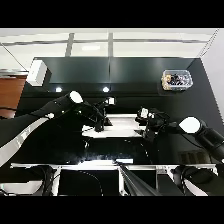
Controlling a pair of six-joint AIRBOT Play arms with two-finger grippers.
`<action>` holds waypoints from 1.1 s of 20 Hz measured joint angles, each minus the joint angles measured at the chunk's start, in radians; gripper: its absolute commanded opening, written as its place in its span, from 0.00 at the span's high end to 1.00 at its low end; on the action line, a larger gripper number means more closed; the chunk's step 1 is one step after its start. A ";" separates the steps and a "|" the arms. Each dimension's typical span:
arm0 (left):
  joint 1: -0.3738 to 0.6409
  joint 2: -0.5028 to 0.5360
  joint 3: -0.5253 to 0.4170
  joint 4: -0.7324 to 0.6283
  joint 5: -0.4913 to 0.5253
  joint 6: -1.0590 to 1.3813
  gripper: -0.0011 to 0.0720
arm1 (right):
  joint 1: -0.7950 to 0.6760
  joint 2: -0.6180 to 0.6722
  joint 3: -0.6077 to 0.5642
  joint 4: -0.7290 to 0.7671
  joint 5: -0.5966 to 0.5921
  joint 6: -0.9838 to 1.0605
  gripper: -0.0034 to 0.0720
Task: Fold the box and place the chain.
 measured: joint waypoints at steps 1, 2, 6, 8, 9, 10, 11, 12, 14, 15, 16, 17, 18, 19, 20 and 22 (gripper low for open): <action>0.000 0.000 0.000 0.000 0.000 0.000 0.95 | -0.002 -0.010 0.000 0.012 0.004 -0.016 0.08; 0.000 0.000 0.000 0.000 0.000 0.000 0.95 | -0.005 -0.021 0.000 0.030 0.008 -0.033 0.08; 0.000 0.000 0.000 0.000 0.000 0.000 0.95 | -0.039 -0.061 0.000 0.140 0.029 -0.143 0.08; 0.000 0.000 0.000 0.000 -0.001 0.000 0.94 | -0.057 -0.087 0.000 0.176 0.048 -0.186 0.08; 0.000 0.000 0.000 0.000 -0.001 0.000 0.95 | -0.063 -0.100 0.000 0.193 0.059 -0.208 0.08; 0.000 0.000 0.000 0.000 -0.001 0.000 0.94 | -0.068 -0.114 0.000 0.211 0.072 -0.230 0.08; 0.000 0.000 0.000 0.000 -0.002 0.000 0.95 | -0.071 -0.129 0.000 0.227 0.084 -0.248 0.08; 0.000 0.000 0.000 0.001 -0.002 0.000 0.95 | -0.073 -0.141 0.000 0.240 0.090 -0.261 0.08; 0.000 0.000 0.000 0.001 -0.002 0.001 0.95 | -0.076 -0.159 0.000 0.255 0.100 -0.290 0.08; 0.000 0.000 0.000 0.001 -0.002 0.001 0.95 | -0.076 -0.169 0.000 0.261 0.103 -0.303 0.08; 0.000 0.000 0.000 0.001 -0.002 0.001 0.95 | -0.074 -0.179 -0.001 0.267 0.104 -0.314 0.08; 0.000 0.000 0.000 0.001 -0.002 0.001 0.95 | -0.072 -0.188 -0.003 0.269 0.107 -0.328 0.08; 0.000 0.000 0.000 0.001 -0.003 0.001 0.95 | -0.068 -0.198 -0.007 0.271 0.106 -0.342 0.08; 0.000 0.000 0.000 0.002 -0.003 0.002 0.95 | -0.064 -0.208 -0.011 0.272 0.107 -0.359 0.08; 0.000 0.000 0.000 0.002 -0.004 0.003 0.95 | -0.062 -0.216 -0.014 0.272 0.107 -0.374 0.08; 0.000 0.000 0.000 0.002 -0.004 0.003 0.95 | -0.060 -0.232 -0.019 0.275 0.106 -0.401 0.08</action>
